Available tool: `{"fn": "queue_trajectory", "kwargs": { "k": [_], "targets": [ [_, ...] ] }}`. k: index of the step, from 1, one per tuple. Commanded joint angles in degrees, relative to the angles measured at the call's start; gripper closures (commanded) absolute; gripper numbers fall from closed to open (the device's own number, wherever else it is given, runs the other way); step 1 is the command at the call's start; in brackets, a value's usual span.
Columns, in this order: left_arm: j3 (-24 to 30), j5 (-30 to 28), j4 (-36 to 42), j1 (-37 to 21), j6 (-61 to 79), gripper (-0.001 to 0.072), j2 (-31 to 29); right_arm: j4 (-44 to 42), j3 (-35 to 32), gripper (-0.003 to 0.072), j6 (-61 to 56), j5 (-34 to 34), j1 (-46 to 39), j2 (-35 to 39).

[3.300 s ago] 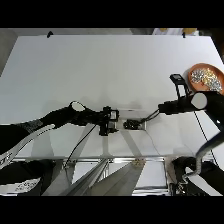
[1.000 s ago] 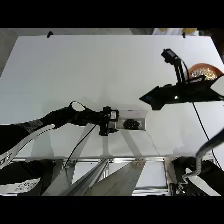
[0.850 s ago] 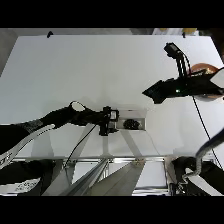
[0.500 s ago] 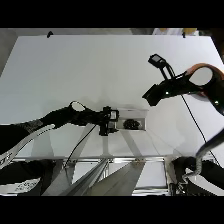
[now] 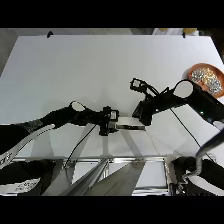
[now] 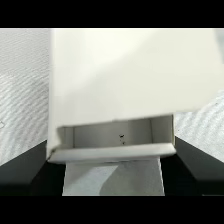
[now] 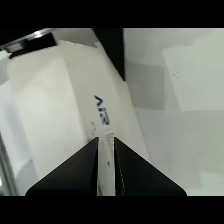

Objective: Fold the box and place the chain.

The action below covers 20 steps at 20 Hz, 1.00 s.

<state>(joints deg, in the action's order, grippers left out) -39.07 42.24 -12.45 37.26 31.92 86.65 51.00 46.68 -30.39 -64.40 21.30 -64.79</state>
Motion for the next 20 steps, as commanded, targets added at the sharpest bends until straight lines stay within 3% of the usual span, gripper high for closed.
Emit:
{"fn": "queue_trajectory", "kwargs": {
  "k": [1,3,8,11,15,17,20],
  "targets": [
    [0.0,0.0,0.0,0.0,0.0,0.0691,0.0,-0.7,-0.9,0.0559,2.6,-1.4,1.0,2.9],
    [0.0,0.0,0.0,0.0,0.0,0.0691,0.0,-0.4,-2.2,0.0483,5.4,-1.1,1.0,5.5],
    [0.0,0.0,0.0,0.0,0.0,0.0691,0.0,0.6,-6.0,0.0478,5.9,-0.5,1.0,6.3],
    [0.0,0.0,0.0,0.0,0.0,0.0691,0.0,1.7,-7.5,0.0359,6.9,0.1,1.0,6.4],
    [0.0,0.0,0.0,0.0,0.0,0.0691,-0.1,1.7,-7.5,0.0374,6.9,1.9,1.0,6.8],
    [0.0,0.0,0.0,0.0,0.0,0.0691,0.0,1.8,-7.5,0.0459,6.9,2.8,1.0,7.3],
    [0.0,0.0,0.0,0.0,0.0,0.0691,-0.1,3.5,-7.5,0.0528,6.6,3.6,1.0,7.6]
  ]
}}
